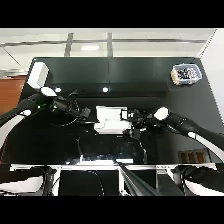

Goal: Fold the box and place the chain.

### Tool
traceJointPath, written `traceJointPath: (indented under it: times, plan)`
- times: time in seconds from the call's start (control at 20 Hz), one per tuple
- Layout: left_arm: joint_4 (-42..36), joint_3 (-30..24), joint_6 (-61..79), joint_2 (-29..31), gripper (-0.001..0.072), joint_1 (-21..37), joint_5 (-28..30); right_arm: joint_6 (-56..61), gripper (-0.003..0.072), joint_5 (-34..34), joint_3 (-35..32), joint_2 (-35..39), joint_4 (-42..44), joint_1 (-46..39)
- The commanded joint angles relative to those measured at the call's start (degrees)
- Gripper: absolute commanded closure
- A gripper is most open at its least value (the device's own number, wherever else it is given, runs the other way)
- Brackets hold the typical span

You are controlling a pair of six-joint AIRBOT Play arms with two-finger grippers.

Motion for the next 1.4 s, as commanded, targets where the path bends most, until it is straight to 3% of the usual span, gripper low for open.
traceJointPath:
  times: [0.0, 0.1, 0.15, 0.2, 0.75, 1.0, 1.35]
  plan:
    - [6.5, 3.3, -8.5, 0.0, 0.0228, -3.2, 1.8, 0.0, 0.0523, 0.0, 0.0, 0.0, 0.0, 0.1]
    - [10.5, 5.3, -13.4, 0.0, 0.0238, -5.0, 2.1, 0.0, 0.0523, 0.0, 0.0, 0.0, 0.0, 0.1]
    - [12.3, 6.3, -14.9, 0.0, 0.0315, -5.9, 2.0, 0.0, 0.0523, 0.0, 0.0, 0.0, 0.0, 0.1]
    - [13.8, 6.9, -16.5, 0.0, 0.0319, -6.6, 2.1, 0.0, 0.0523, 0.0, 0.0, 0.0, 0.0, 0.1]
    - [17.6, 7.8, -22.2, 0.0, 0.0319, -12.6, 6.5, 0.0, 0.0523, 0.0, 0.0, 0.0, 0.0, 0.1]
    - [26.9, 7.8, -30.3, 0.0, 0.0320, -15.3, 7.4, 0.0, 0.0523, 0.0, 0.0, 0.0, 0.0, 0.1]
    - [35.7, 9.1, -41.2, 0.0, 0.0320, -23.5, 12.9, 0.0, 0.0523, 0.0, 0.0, 0.0, 0.0, 0.1]
